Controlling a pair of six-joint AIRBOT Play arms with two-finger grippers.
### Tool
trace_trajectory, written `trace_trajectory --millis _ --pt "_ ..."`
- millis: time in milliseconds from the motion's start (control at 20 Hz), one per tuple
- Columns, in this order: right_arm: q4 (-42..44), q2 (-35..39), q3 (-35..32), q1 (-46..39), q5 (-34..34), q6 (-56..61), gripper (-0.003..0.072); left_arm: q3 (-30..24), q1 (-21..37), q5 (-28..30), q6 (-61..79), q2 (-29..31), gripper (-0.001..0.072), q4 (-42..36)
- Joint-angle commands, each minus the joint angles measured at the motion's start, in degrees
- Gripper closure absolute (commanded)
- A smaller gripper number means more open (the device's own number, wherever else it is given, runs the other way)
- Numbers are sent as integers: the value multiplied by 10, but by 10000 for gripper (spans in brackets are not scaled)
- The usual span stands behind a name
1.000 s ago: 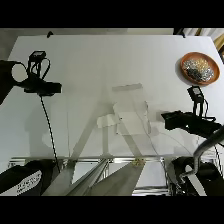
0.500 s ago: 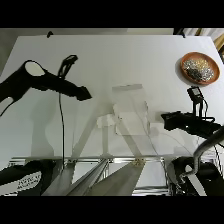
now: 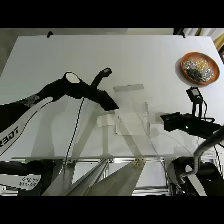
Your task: Fold the box and place the chain.
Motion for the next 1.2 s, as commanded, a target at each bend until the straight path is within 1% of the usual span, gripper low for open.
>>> trace_trajectory --millis 0,200,250,400,500,550,650,700,750,800,900,950,1000,1050,1150 --pt "2 0 0 1 11 0 669 1 -8 14 70 -24 79 -75" --pt "2 0 0 1 12 0 669 1 -6 -1 79 -53 79 -94" --pt "2 0 0 1 12 0 669 1 -6 -14 92 -55 81 -107" --pt "2 0 0 1 11 0 669 1 -9 -65 107 -55 86 -121" --pt "2 0 0 1 11 0 669 1 -8 -115 129 -56 96 -123" --pt "2 0 0 1 11 0 669 1 -7 -134 133 -56 153 -124" --pt "2 0 0 1 11 0 669 1 -7 -158 137 -58 183 -120" --pt "2 0 0 1 11 0 669 1 -8 -159 137 -58 231 -114" --pt "2 0 0 1 11 0 669 1 -8 -159 139 -58 232 -110" --pt "2 0 0 1 11 0 669 1 -8 -159 142 -58 282 -110" --pt "2 0 0 1 11 0 669 1 -9 -158 152 -58 465 -99" --pt "2 0 0 1 11 0 669 1 -10 -155 152 -58 526 -92" --pt "2 0 0 1 11 0 669 1 -12 -151 152 -58 559 -86" --pt "2 0 0 1 11 0 669 1 -15 -144 155 -58 575 -82" --pt "2 0 0 1 11 0 669 1 -22 -134 175 -58 585 -78"
